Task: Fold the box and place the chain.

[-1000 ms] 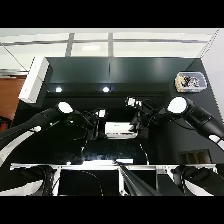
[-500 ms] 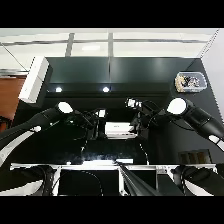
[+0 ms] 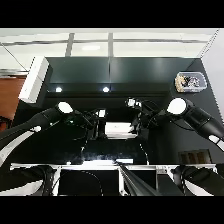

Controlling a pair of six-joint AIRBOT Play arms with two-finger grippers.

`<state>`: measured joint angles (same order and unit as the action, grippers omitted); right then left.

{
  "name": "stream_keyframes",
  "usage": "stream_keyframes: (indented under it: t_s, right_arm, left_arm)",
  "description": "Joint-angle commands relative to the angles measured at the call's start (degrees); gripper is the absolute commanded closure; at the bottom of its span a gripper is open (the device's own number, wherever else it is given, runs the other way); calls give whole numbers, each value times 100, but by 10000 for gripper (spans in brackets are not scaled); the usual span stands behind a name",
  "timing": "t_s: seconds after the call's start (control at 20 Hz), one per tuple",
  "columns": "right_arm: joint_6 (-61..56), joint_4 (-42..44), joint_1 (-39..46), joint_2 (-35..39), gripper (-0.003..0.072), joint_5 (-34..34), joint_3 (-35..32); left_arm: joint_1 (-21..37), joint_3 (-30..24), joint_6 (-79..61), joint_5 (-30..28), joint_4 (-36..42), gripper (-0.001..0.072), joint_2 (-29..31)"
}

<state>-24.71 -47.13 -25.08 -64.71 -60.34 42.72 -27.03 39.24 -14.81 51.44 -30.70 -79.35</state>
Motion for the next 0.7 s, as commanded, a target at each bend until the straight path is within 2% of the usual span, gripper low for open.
stream_keyframes:
  t_s: [0.0, 0.65]
  right_arm:
    - [-118, 0, -4, -2, 369, -28, -2]
    - [-514, 13, -2, 0, 371, 48, -184]
  left_arm:
    - [-2, 4, 4, 0, 2, 248, -2]
    - [-2, 4, 4, 0, 2, 247, -2]
